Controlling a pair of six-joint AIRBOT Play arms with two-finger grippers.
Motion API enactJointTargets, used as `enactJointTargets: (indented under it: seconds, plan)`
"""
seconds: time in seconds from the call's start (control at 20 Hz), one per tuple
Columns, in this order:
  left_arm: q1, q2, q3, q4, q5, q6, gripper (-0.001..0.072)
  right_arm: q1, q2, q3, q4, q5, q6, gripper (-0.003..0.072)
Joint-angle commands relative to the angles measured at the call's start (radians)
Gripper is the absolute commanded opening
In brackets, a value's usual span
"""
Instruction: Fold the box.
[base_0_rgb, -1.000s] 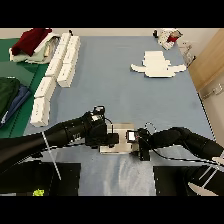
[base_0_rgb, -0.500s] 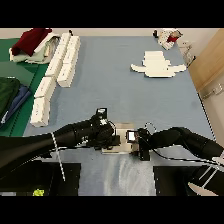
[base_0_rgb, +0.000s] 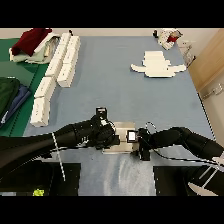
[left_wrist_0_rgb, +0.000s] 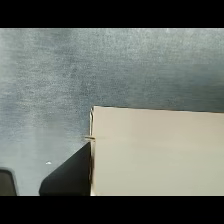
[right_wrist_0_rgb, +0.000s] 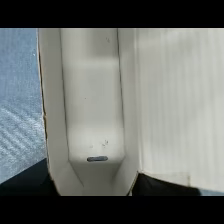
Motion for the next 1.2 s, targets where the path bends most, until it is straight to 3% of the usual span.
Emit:
enactJointTargets:
  seconds: [0.0,0.05,0.6,0.65,0.7,0.95,1.0,1.05,1.1,1.15]
  plan:
    - [0.0,-0.001,0.001,0.002,-0.007,0.03,0.0311,0.001,0.0,0.001,0.001,0.0,0.0,0.043]
    - [0.0,-0.001,0.001,0.003,-0.007,0.029,0.0423,0.001,0.0,0.001,0.001,0.0,0.0,0.043]
    - [0.0,-0.064,0.001,0.024,-0.006,0.024,0.0397,0.001,0.0,0.001,0.001,0.0,0.0,0.043]
    - [0.0,-0.068,0.001,0.024,-0.006,0.025,0.0168,0.001,0.0,0.001,0.001,0.0,0.0,0.043]
    - [-0.003,-0.07,0.001,0.025,-0.006,0.03,0.0045,0.001,0.0,0.001,0.001,0.0,0.0,0.043]
    - [-0.009,-0.073,0.001,0.024,-0.006,0.029,0.0047,0.001,0.0,0.001,0.001,0.0,0.0,0.043]
    - [-0.009,-0.073,0.001,0.024,-0.006,0.03,0.0096,0.001,0.0,0.001,0.001,0.0,0.0,0.043]
    - [-0.009,-0.072,0.001,0.024,-0.006,0.029,0.0295,0.001,0.0,0.001,0.001,0.0,0.0,0.043]
    - [-0.008,-0.071,0.002,0.024,-0.007,0.029,0.0432,0.001,0.0,0.001,0.001,0.0,0.0,0.043]
    - [-0.008,-0.07,0.002,0.023,-0.007,0.029,0.0431,0.001,0.0,0.001,0.001,0.0,0.0,0.043]
